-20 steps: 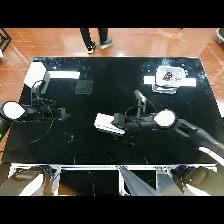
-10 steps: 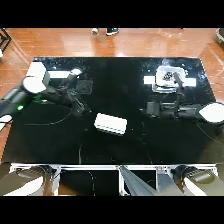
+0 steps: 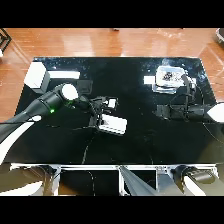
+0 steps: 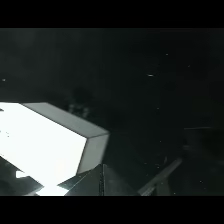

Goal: Fold the box and place the chain.

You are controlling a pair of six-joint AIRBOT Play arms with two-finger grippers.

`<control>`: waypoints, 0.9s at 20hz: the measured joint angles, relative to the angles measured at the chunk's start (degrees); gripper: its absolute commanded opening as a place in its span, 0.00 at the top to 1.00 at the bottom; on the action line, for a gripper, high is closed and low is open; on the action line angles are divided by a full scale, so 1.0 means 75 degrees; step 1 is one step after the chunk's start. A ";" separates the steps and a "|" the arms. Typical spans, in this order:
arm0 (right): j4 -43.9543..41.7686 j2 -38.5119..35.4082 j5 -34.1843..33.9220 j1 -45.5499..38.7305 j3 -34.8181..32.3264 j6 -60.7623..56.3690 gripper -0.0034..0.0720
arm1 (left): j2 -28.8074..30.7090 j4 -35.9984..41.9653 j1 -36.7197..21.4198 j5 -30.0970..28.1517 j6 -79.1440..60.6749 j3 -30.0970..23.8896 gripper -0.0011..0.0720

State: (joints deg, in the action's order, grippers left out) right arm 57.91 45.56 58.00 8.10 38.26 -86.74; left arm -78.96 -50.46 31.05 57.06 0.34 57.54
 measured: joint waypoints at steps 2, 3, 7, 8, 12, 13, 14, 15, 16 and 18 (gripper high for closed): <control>0.0061 -0.0003 0.0012 -0.0015 -0.0006 0.0003 0.92 | -0.0090 0.0003 0.0087 0.0009 -0.0093 0.0009 0.11; 0.0093 -0.0003 0.0015 -0.0023 -0.0009 0.0000 0.92 | -0.0117 0.0015 0.0114 0.0038 -0.0128 0.0012 0.11; 0.0119 -0.0003 -0.0015 -0.0023 -0.0009 0.0000 0.93 | -0.0166 0.0003 0.0160 0.0055 -0.0195 0.0012 0.12; 0.0122 -0.0003 -0.0015 -0.0023 -0.0009 0.0000 0.93 | -0.0172 -0.0029 0.0166 0.0061 -0.0213 0.0012 0.12; 0.0143 -0.0003 -0.0029 -0.0023 -0.0009 0.0000 0.92 | -0.0181 -0.0119 0.0178 0.0073 -0.0280 0.0012 0.12; 0.0143 -0.0003 -0.0029 -0.0023 -0.0009 0.0000 0.93 | -0.0181 -0.0119 0.0178 0.0079 -0.0286 0.0012 0.12; 0.0143 -0.0003 -0.0029 -0.0023 -0.0009 0.0000 0.92 | -0.0181 -0.0128 0.0175 0.0076 -0.0289 0.0012 0.12; 0.0143 -0.0003 -0.0029 -0.0023 -0.0009 0.0000 0.93 | -0.0181 -0.0134 0.0175 0.0076 -0.0297 0.0012 0.12; 0.0146 -0.0003 -0.0029 -0.0026 -0.0009 0.0000 0.93 | -0.0181 -0.0137 0.0175 0.0079 -0.0309 0.0012 0.12; 0.0146 -0.0003 -0.0029 -0.0023 -0.0009 0.0000 0.92 | -0.0195 -0.0146 0.0175 0.0079 -0.0309 0.0012 0.12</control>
